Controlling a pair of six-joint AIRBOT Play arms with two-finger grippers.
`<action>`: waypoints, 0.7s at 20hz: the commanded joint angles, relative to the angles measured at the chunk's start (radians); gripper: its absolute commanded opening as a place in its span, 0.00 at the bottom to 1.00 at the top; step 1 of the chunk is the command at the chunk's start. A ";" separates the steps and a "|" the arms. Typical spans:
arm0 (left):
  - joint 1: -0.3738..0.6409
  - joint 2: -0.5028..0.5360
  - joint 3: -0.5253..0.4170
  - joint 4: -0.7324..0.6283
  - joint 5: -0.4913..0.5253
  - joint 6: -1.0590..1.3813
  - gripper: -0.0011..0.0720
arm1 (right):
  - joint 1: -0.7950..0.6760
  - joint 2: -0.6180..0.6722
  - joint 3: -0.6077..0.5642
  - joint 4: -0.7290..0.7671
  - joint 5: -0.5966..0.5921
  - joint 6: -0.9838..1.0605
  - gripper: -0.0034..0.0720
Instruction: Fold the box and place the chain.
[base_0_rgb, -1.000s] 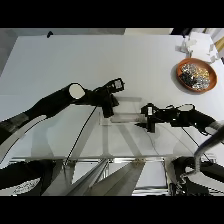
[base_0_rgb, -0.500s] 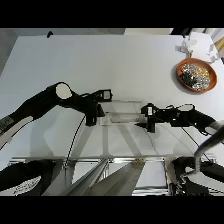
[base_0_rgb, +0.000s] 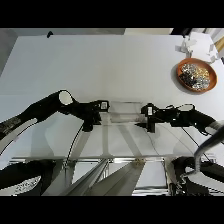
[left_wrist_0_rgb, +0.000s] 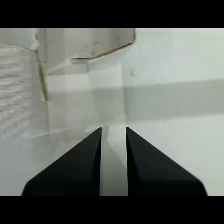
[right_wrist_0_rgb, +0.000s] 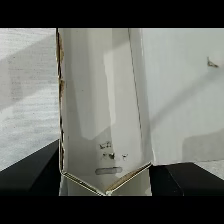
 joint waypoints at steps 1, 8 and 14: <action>0.001 -0.004 -0.003 -0.042 0.109 0.011 0.25 | 0.000 0.001 0.000 0.000 0.000 0.000 0.57; -0.002 -0.004 -0.003 -0.043 0.165 0.321 0.49 | 0.000 0.001 0.000 0.000 0.000 0.000 0.57; -0.004 -0.018 -0.003 -0.086 0.162 0.404 0.49 | 0.000 0.001 0.000 0.000 0.000 0.000 0.57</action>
